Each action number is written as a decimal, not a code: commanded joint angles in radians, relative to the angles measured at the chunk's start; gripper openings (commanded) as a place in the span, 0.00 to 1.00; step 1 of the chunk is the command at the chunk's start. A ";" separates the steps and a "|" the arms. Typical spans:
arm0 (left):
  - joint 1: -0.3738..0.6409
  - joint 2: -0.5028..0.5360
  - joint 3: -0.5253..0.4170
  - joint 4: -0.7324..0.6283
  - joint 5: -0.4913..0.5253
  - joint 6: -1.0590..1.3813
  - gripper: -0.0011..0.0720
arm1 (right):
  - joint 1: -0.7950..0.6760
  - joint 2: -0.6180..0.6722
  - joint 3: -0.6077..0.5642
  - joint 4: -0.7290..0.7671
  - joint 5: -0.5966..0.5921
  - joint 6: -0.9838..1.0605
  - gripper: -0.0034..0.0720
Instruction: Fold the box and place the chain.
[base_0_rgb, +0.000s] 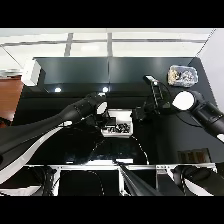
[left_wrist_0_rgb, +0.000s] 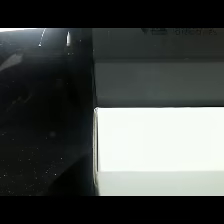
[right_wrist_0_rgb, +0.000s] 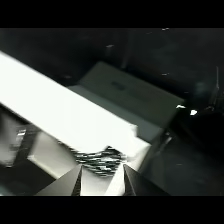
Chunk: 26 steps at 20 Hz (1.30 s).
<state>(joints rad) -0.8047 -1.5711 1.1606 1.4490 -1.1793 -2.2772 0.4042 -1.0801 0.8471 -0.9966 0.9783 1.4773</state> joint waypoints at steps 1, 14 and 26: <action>0.003 -0.006 0.005 -0.023 0.027 -0.061 0.29 | -0.024 0.001 0.001 -0.033 0.008 -0.001 0.47; 0.042 0.290 -0.004 0.294 -0.171 0.266 0.81 | -0.029 0.001 0.001 -0.079 0.013 0.000 0.47; 0.572 0.473 -0.552 -0.828 0.118 2.077 0.99 | -0.029 0.001 0.001 -0.078 -0.002 0.013 0.47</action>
<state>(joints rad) -0.2737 -1.0782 0.7013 1.0073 -1.1126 -1.0504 0.3756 -1.0798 0.8471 -1.0748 0.9794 1.4857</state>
